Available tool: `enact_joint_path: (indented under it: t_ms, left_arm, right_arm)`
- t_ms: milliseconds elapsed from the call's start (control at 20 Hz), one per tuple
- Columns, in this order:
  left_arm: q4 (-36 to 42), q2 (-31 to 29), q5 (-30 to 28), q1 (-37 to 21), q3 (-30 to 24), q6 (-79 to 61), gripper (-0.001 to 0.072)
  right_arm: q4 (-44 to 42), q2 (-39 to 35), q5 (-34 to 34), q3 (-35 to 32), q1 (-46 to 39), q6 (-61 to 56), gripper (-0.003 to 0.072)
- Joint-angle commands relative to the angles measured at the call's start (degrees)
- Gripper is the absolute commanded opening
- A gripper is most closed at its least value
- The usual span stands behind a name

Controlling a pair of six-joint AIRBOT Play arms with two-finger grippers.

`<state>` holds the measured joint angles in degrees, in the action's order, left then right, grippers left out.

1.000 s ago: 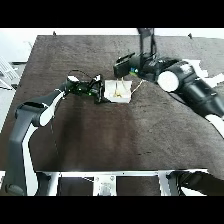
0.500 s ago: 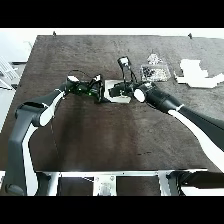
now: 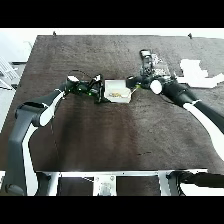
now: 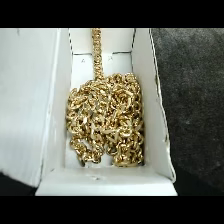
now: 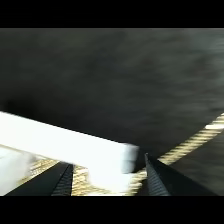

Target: Fold the box and place the chain.

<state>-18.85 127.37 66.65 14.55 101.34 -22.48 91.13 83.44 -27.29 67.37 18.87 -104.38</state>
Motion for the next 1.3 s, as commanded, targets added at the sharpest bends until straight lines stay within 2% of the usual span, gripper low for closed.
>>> enact_joint_path:
  t_ms: [0, 100, 250, 500, 650, 750, 800, 900, 950, 1000, 1050, 1250]
  left_arm:
    - [0.0, 0.0, -0.1, -0.1, 0.0, 0.0, 0.0366]
    - [0.0, 0.0, -0.1, 0.0, 0.0, 0.0, 0.0366]
    - [0.0, 0.0, -0.1, 0.0, 0.0, 0.0, 0.0366]
    - [0.0, 0.0, -0.1, 0.0, 0.0, 0.0, 0.0366]
    - [0.0, 0.0, -0.1, -0.1, 0.0, 0.0, 0.0367]
    - [0.0, 0.0, -0.1, -0.1, 0.0, 0.0, 0.0366]
    - [0.0, 0.0, -0.2, 0.0, 0.0, 0.0, 0.0366]
    - [0.0, 0.0, -0.2, 0.0, 0.0, 0.0, 0.0366]
    - [0.0, 0.0, -0.2, -0.1, 0.0, 0.0, 0.0366]
    - [0.0, 0.0, -0.2, 0.0, 0.0, 0.0, 0.0366]
    - [0.0, 0.0, -0.2, -0.1, 0.0, 0.0, 0.0366]
    - [0.0, 0.0, -0.2, 0.0, 0.0, 0.0, 0.0366]
  right_arm:
    - [-0.9, 1.6, -0.6, 0.0, -7.8, 0.8, 0.0530]
    - [-10.1, 5.9, 1.4, 0.2, -11.7, 9.5, 0.0531]
    - [-26.0, 12.6, 0.8, 2.4, -15.6, 25.4, 0.0530]
    - [-40.5, 19.9, -3.0, 10.2, -17.7, 41.3, 0.0518]
    - [-44.2, 23.8, -7.1, 16.1, -17.9, 45.3, 0.0500]
    - [-44.3, 25.8, -7.3, 18.3, -17.9, 45.3, 0.0424]
    - [-44.9, 26.1, -7.3, 18.7, -17.9, 45.7, 0.0425]
    - [-45.5, 26.2, -7.5, 18.8, -17.9, 48.1, 0.0379]
    - [-45.5, 26.2, -7.5, 18.8, -17.9, 49.6, 0.0307]
    - [-45.7, 26.0, -7.5, 18.8, -17.7, 51.7, 0.0134]
    - [-45.7, 25.6, -7.1, 18.9, -17.5, 52.5, 0.0005]
    - [-44.8, 19.5, -7.8, 18.9, -17.2, 50.4, 0.0002]
